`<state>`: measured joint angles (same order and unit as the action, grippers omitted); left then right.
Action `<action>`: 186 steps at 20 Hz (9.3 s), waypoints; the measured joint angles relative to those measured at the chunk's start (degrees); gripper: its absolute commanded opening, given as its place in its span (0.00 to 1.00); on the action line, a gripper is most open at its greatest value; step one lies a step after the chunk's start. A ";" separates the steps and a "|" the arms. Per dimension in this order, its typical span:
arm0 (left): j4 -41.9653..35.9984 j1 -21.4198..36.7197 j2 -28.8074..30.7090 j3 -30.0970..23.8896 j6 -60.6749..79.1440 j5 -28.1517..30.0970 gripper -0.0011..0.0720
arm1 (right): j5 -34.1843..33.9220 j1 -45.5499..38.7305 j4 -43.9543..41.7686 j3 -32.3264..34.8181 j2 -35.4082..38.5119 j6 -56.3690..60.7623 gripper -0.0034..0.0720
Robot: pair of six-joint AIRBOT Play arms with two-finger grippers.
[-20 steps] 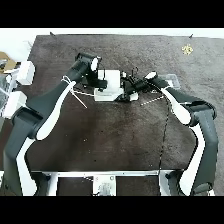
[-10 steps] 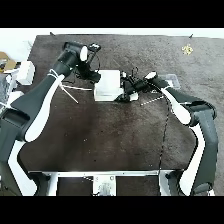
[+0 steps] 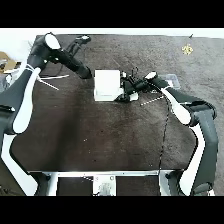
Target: Fold the box and place the chain.
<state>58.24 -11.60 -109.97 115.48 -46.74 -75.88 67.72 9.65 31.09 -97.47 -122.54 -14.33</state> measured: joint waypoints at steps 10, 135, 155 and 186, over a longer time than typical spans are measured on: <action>-17.03 6.78 0.00 -9.29 22.64 6.19 0.74 | 0.00 0.00 -0.02 0.02 0.00 0.00 0.70; -34.38 2.84 -14.71 -18.16 68.11 4.31 0.55 | -0.02 0.00 -0.02 0.00 0.00 0.11 0.70; -34.40 2.84 -14.71 -18.16 67.76 4.50 0.56 | -0.02 0.00 -0.02 0.02 0.00 -0.02 0.70; -34.82 2.80 -14.71 -18.16 67.73 4.74 0.55 | -0.07 -0.81 14.51 0.00 4.33 8.20 0.95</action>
<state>23.42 -8.80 -124.68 97.32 20.99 -71.13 67.66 8.84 45.60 -97.47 -118.21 -6.13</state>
